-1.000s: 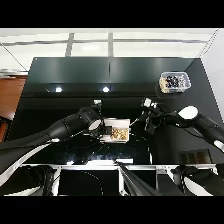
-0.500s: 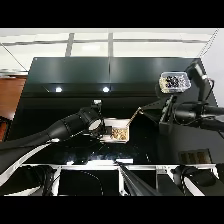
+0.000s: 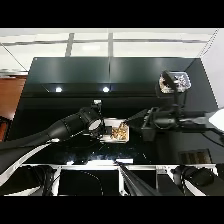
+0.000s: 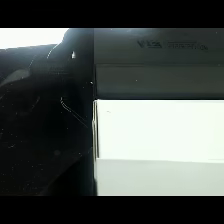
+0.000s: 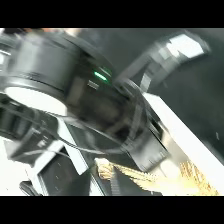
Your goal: Fold the box and place the chain.
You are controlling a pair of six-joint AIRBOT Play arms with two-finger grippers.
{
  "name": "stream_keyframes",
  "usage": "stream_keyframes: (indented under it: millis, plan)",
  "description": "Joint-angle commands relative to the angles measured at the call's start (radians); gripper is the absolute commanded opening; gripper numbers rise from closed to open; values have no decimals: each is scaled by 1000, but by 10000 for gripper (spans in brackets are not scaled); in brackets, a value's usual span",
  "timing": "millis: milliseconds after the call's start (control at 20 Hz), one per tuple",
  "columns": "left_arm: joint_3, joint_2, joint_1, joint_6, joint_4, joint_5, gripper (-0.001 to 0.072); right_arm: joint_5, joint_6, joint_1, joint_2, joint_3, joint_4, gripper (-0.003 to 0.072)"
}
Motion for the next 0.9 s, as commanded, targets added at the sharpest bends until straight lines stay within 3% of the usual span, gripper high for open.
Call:
stream_keyframes:
  millis: [0, 200, 350, 650, 700, 750, 800, 850]
  plan:
    - [0, 0, 0, 0, 0, 3, 26, -11, 48, 20, -51, -19, -114, 433]
    - [1, 0, 1, -4, -31, 9, 27, 105, 47, -181, 10, 51, -235, 433]
    - [12, 0, 0, -34, -106, 80, 23, 175, 47, -340, 79, 70, -232, 433]
    - [22, -19, 0, -106, -105, 105, 37, 191, 47, -380, 106, 70, -230, 433]
    - [33, -18, 0, -104, -100, 101, 239, 187, 47, -380, 106, 70, -229, 433]
    - [56, -16, 1, -99, -88, 77, 504, 186, 47, -380, 106, 70, -229, 433]
    - [89, -13, 0, -57, -54, 40, 556, 184, 47, -380, 106, 70, -230, 433]
    - [128, -4, 0, 17, -12, -15, 557, 181, 47, -380, 106, 70, -229, 433]
